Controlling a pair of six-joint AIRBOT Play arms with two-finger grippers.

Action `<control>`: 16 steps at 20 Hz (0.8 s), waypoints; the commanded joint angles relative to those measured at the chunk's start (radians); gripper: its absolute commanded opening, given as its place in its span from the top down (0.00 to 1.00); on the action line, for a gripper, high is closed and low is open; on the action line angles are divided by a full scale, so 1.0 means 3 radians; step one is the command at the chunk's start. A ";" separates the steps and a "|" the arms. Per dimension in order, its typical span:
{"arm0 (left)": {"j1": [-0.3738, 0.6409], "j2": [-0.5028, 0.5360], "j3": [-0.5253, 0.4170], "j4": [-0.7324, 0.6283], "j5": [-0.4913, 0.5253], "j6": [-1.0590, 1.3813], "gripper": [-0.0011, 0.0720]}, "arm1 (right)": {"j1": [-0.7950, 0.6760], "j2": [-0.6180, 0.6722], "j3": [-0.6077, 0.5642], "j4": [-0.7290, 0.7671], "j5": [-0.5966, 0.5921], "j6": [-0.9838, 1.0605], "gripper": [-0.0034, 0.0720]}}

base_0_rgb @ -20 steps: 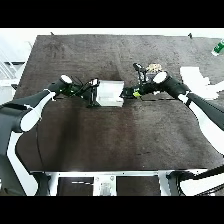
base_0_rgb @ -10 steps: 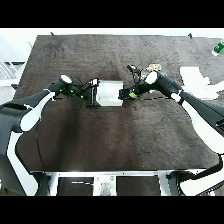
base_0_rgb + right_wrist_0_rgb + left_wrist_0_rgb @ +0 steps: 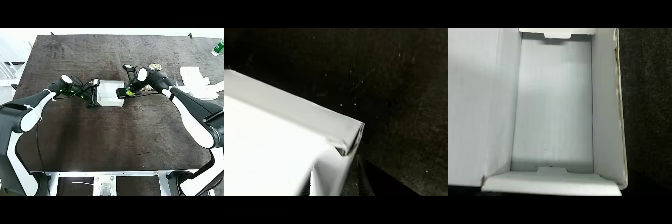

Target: Fold the box and place the chain.

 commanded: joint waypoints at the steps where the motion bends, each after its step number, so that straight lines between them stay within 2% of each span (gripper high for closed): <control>1: 0.0004 0.0001 0.0003 0.0004 0.0001 0.0006 0.13 | 0.0134 -0.0200 0.0347 -0.0493 0.0468 0.0394 0.51; 5: 0.0004 0.0001 0.0003 0.0005 0.0001 0.0006 0.13 | 0.0216 -0.0393 0.0638 -0.0666 0.0696 0.0670 0.51; 14: 0.0004 0.0001 0.0003 0.0005 0.0000 0.0006 0.13 | 0.0243 -0.0502 0.0797 -0.0671 0.0779 0.1320 0.52; 15: 0.0004 0.0001 0.0003 0.0005 0.0000 0.0006 0.13 | 0.0245 -0.0502 0.0797 -0.0670 0.0783 0.1361 0.53; 16: 0.0004 0.0001 0.0003 0.0005 0.0000 0.0006 0.13 | 0.0249 -0.0502 0.0797 -0.0673 0.0782 0.1372 0.64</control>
